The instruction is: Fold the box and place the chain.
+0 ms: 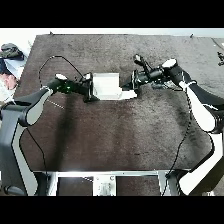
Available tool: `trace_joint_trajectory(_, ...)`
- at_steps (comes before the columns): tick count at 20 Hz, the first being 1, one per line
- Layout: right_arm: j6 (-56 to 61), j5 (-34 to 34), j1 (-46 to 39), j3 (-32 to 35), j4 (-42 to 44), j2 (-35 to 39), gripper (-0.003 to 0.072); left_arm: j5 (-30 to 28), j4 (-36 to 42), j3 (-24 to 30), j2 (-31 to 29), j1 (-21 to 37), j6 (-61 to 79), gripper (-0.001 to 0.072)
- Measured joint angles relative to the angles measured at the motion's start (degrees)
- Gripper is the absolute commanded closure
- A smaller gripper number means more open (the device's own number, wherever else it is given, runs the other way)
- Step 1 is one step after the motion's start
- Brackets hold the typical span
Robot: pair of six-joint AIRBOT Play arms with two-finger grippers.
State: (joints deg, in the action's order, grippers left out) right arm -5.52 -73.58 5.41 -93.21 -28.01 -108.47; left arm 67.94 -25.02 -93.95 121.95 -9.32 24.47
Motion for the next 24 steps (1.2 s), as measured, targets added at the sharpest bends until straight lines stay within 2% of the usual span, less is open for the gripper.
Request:
trace_joint_trajectory(4,0.09,8.55,3.02,0.00,5.11,-0.35,0.0678,0.02,0.00,0.00,0.00,0.00,0.00,0.0361)
trace_joint_trajectory(12,-1.84,24.24,5.64,0.02,2.69,-4.04,0.0679,0.02,0.00,0.00,0.02,0.00,-0.02,0.0361)
trace_joint_trajectory(16,-2.25,26.58,5.86,0.00,2.36,-5.46,0.0679,0.02,0.02,0.00,0.02,0.00,-0.04,0.0361)
trace_joint_trajectory(24,-2.43,27.17,5.97,-0.02,-1.29,-6.05,0.0678,0.00,0.04,0.00,0.02,0.00,-0.04,0.0361)
